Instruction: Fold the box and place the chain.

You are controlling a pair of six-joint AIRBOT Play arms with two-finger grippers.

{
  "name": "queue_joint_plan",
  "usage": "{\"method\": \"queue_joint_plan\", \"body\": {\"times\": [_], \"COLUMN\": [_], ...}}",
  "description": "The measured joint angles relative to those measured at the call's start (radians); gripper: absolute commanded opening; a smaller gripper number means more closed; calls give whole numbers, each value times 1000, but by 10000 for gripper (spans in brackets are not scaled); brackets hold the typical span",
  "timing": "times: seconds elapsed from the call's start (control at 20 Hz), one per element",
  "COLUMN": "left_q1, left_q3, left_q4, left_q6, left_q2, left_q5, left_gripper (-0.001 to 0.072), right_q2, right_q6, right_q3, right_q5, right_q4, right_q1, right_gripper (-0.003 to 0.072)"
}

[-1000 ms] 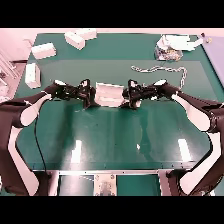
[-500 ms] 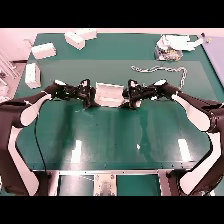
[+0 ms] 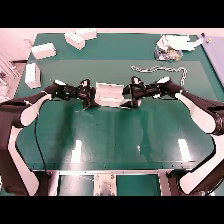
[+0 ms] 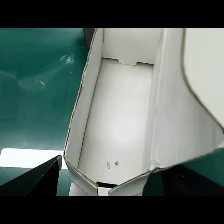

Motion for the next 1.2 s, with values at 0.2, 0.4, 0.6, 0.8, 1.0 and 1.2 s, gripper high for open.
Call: {"method": "queue_joint_plan", "body": {"times": [0.2, 0.4, 0.6, 0.8, 1.0, 1.2], "left_q1": [0, 0, 0, 0, 0, 0], "left_q3": [0, 0, 0, 0, 0, 0], "left_q4": [0, 0, 0, 0, 0, 0], "left_q6": [0, 0, 0, 0, 0, 0], "left_q2": [0, 0, 0, 0, 0, 0], "left_q5": [0, 0, 0, 0, 0, -1], "left_gripper": [495, 495, 495, 495, 495, 495], "right_q2": [65, 134, 163, 167, 145, 130], "right_q6": [16, 93, 181, 257, 300, 320], "right_q3": [0, 0, 0, -8, -11, -11], "right_q5": [18, 48, 142, 163, 35, -136], "right_q4": [-5, -6, -7, -3, 2, 10], "right_q1": [-49, -92, -106, -64, 13, 46], "right_gripper": [720, 239, 6, 5, 4, 5]}}
